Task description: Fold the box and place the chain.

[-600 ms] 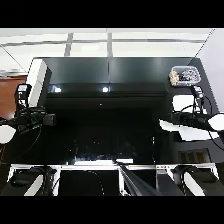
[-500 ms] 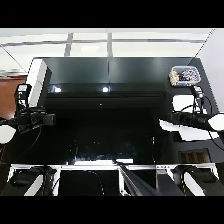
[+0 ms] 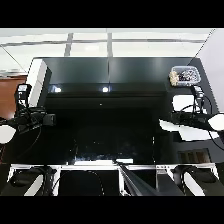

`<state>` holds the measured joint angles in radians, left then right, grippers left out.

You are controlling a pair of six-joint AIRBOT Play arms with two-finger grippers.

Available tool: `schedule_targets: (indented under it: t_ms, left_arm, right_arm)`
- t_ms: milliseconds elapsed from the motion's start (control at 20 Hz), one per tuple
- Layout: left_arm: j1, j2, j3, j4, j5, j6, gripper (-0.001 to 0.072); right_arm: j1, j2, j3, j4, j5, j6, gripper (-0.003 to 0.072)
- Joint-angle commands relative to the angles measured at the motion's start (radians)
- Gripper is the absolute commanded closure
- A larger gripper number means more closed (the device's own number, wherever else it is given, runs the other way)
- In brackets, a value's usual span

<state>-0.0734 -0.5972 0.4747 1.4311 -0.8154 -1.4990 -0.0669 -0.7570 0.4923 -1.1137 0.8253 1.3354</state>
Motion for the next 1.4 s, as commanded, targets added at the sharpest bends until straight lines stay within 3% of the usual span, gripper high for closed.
schedule_targets:
  t_ms: [0,100,150,200,300,400,500,600,700,900,950,1000,1050,1200,1350]
  left_arm:
    - [0.001,0.001,0.0,0.0,0.0,0.0,0.0682]
    - [0.001,0.001,0.0,0.0,0.0,0.0,0.0682]
    - [0.001,0.001,0.0,0.0,0.0,0.0,0.0683]
    - [0.001,0.001,0.0,0.0,0.0,0.0,0.0682]
    - [0.001,0.001,0.0,0.0,0.0,0.0,0.0682]
    - [0.001,0.001,0.0,0.0,0.005,0.0,0.0682]
    - [0.001,-0.014,-0.002,-0.006,0.121,-0.001,0.0682]
    - [0.001,-0.027,-0.002,-0.088,0.217,-0.001,0.0682]
    - [0.001,-0.028,-0.002,-0.187,0.222,0.0,0.0682]
    - [0.001,-0.056,-0.002,-0.213,0.298,-0.001,0.0668]
    - [0.001,-0.07,-0.002,-0.215,0.297,-0.002,0.0496]
    - [0.001,-0.085,-0.002,-0.228,0.286,-0.001,0.0162]
    - [0.001,-0.103,-0.002,-0.246,0.276,-0.002,-0.0002]
    - [0.0,-0.145,-0.002,-0.3,0.261,-0.002,-0.0002]
    - [0.0,-0.156,-0.002,-0.319,0.259,-0.001,-0.0002]
  right_arm:
    - [0.0,0.0,0.0,0.087,-0.125,0.003,0.0668]
    - [-0.001,-0.004,0.0,0.105,-0.251,-0.002,0.0665]
    - [-0.008,-0.008,0.0,0.082,-0.324,0.0,0.0454]
    - [-0.022,-0.015,0.0,0.066,-0.374,0.002,-0.001]
    - [-0.075,-0.035,0.002,-0.045,-0.414,0.006,-0.003]
    - [-0.227,-0.084,0.03,-0.264,-0.367,0.138,-0.0027]
    - [-0.465,-0.176,0.107,-0.42,-0.309,0.254,-0.0026]
    - [-0.681,-0.285,0.237,-0.418,-0.246,0.227,-0.0026]
    - [-0.832,-0.406,0.395,-0.374,-0.153,0.113,-0.0026]
    - [-0.953,-0.642,0.638,-0.327,0.082,0.009,-0.0026]
    - [-0.954,-0.69,0.673,-0.324,0.135,-0.005,-0.0026]
    - [-0.952,-0.732,0.694,-0.321,0.183,-0.012,-0.0026]
    - [-0.946,-0.763,0.702,-0.303,0.228,-0.053,-0.0026]
    - [-0.921,-0.804,0.703,-0.149,0.346,-0.327,-0.0026]
    - [-0.909,-0.804,0.711,-0.105,0.381,-0.397,-0.0025]
